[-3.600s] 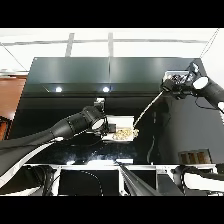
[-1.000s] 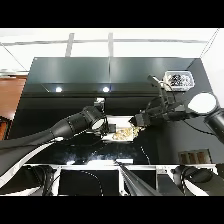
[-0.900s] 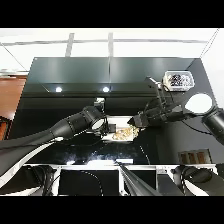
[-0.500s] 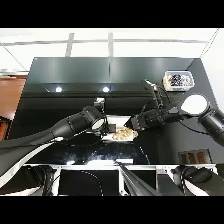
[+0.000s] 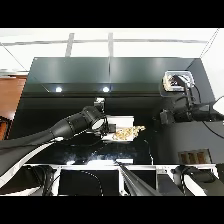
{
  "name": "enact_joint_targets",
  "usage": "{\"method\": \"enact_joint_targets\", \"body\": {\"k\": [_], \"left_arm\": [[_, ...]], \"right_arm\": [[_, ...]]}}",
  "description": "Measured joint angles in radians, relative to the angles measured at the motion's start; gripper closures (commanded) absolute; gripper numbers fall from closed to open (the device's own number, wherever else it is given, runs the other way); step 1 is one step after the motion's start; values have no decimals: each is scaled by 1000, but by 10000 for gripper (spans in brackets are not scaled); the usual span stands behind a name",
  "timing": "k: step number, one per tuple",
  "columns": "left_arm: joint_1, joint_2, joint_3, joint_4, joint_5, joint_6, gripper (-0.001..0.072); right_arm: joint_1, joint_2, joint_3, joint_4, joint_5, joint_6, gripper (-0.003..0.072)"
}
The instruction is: Fold the box and place the chain.
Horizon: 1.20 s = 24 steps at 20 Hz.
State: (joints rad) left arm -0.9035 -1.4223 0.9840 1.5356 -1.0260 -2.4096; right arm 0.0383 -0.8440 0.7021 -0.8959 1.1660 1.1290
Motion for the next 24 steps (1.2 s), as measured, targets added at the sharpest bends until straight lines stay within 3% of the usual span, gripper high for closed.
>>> {"method": "enact_joint_targets", "body": {"k": [1, 2, 5, 9, 15, 24], "left_arm": [[0, 0, 0, 0, 0, 0, 680], [0, 0, 0, 0, 0, 0, 680], [0, 0, 0, 0, 0, 0, 680], [0, 0, 0, 0, 0, 0, 680], [0, 0, 0, 0, 0, 0, 680], [0, 0, 0, 0, 0, 0, 681]], "right_arm": [[-24, 7, -40, -2, -45, -37, 253], [-39, 14, -83, -4, -90, -76, 6], [-29, 21, -185, 2, -219, -208, 1], [48, 15, -256, 2, -291, -488, 1], [163, -27, -286, 34, -370, -819, 2], [306, -195, -290, 232, -422, -1268, 2]]}}
